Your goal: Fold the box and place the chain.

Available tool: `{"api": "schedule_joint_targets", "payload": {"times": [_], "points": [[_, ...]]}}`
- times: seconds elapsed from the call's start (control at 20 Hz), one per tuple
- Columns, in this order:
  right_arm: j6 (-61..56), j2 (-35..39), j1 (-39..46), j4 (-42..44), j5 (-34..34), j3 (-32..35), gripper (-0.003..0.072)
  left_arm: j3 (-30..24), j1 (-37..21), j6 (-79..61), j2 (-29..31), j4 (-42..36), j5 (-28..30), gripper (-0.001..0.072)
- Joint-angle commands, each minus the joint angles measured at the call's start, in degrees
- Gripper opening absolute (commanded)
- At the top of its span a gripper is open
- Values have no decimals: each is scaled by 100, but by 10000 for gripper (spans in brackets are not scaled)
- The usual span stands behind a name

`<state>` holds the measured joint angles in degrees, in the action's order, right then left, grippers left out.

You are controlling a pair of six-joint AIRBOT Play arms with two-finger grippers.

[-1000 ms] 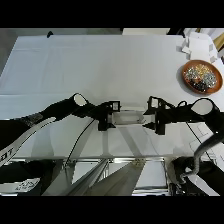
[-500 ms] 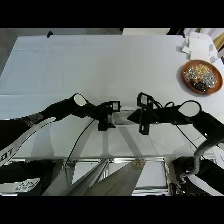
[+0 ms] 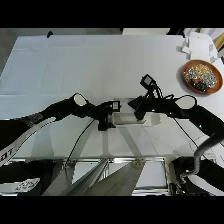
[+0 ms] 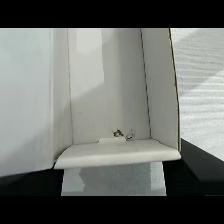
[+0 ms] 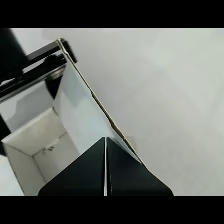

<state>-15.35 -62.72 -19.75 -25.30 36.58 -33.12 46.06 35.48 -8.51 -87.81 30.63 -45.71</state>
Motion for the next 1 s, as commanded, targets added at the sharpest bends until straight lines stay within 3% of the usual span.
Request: {"api": "schedule_joint_targets", "payload": {"times": [0.0,0.25,0.6,0.75,0.95], "points": [[-514,-354,35,-138,-157,-85,10,2,-4,-4,4,2,2,392],[-1088,-874,35,-667,-153,-85,10,2,-4,-4,4,2,2,392],[-1165,-863,35,-699,26,-111,11,0,-4,-4,4,2,2,392],[-1154,-636,35,-710,442,-323,11,2,-4,-4,4,2,2,392],[-1154,251,35,-1128,597,-461,11,0,-4,-4,4,2,2,392]]}}
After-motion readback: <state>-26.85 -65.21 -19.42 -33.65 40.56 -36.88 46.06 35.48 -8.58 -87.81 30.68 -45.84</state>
